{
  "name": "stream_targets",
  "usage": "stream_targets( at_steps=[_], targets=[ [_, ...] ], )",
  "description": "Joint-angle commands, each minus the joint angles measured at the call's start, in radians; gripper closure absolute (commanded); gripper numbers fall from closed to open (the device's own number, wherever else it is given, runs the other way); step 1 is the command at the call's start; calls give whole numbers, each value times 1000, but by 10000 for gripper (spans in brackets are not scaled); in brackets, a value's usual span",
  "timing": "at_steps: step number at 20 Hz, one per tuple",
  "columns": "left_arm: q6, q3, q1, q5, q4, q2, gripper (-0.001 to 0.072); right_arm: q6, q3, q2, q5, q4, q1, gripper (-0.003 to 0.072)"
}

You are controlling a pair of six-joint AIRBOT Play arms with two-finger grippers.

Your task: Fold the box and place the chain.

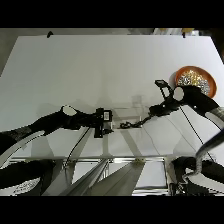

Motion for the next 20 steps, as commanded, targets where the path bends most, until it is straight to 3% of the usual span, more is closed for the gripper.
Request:
stream_targets(
  at_steps=[1, 6, 10, 11, 12, 20],
  targets=[
    [0, 0, 0, 0, 0, 0, 567, -2, -1, -2, 58, 6, 2, 646],
    [0, 0, -1, 0, 0, 0, 567, -18, -1, 8, 115, 2, 8, 668],
    [0, 0, 0, 0, 0, 0, 567, -28, -1, 45, 72, 2, 35, 665],
    [0, 0, 0, 0, 0, 0, 567, -27, -1, 44, 57, 3, 35, 591],
    [0, 0, 0, 0, 0, 0, 567, -20, -1, 42, 43, 6, 35, 459],
    [0, 0, -1, 0, 0, 0, 567, 55, -1, 5, -26, 6, 35, 439]
  ],
)
